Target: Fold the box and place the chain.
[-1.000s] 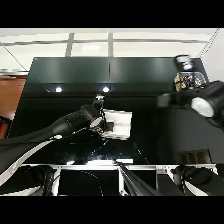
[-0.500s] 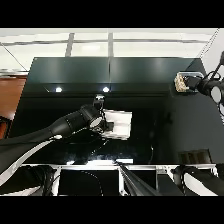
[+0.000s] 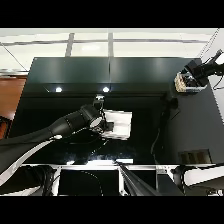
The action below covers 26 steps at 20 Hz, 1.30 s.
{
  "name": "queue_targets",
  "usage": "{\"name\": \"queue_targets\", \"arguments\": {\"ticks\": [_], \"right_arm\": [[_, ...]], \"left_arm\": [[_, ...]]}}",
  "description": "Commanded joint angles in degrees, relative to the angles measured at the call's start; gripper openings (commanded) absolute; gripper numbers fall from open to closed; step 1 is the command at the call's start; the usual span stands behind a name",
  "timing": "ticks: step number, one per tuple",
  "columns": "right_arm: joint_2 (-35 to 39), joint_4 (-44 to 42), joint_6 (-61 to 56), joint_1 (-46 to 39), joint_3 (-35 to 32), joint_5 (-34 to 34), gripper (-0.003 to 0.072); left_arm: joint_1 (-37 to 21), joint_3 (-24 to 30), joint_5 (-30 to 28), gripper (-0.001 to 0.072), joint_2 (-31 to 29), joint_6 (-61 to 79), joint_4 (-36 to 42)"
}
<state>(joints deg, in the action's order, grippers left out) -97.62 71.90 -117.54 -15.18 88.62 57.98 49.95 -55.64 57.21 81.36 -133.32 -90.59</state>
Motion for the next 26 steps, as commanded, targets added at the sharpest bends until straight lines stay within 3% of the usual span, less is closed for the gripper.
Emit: {"name": "queue_targets", "arguments": {"ticks": [1,7,15,16,17,19,20,21,26], "right_arm": [[-5.20,-1.18,-5.90,-1.42,7.15,6.40,0.0671],[-8.00,-0.07,-5.92,-1.49,7.13,8.55,0.0671],[-10.71,-1.79,-5.90,-1.49,7.13,4.66,0.0662],[-10.86,-1.79,-5.79,-1.49,7.13,4.83,0.0551],[-10.86,-1.81,-5.68,-1.49,7.13,4.81,0.0550],[-10.75,-4.52,-2.78,-1.64,7.39,5.20,0.0190],[-10.69,-5.88,-0.17,-1.68,7.78,5.66,0.0054],[-10.62,-6.54,1.55,-1.68,8.50,6.91,0.0013],[-7.08,-6.38,6.78,-2.19,9.62,10.40,0.0012]], "left_arm": [[-0.04,-0.02,0.02,0.0028,0.00,0.02,0.00],[-0.04,-0.02,0.02,0.0029,0.00,0.02,0.00],[-0.04,-0.02,0.00,0.0028,0.00,0.02,0.02],[-0.04,-0.02,0.00,0.0028,0.00,0.02,0.02],[-0.04,-0.02,0.00,0.0028,0.00,0.02,0.02],[-0.04,-0.02,0.00,0.0028,0.00,0.02,0.02],[-0.04,-0.02,-0.02,0.0028,0.00,0.02,0.02],[-0.04,-0.02,-0.02,0.0028,0.00,0.02,0.02],[-0.04,-0.02,-1.55,0.0028,0.00,0.02,0.02]]}}
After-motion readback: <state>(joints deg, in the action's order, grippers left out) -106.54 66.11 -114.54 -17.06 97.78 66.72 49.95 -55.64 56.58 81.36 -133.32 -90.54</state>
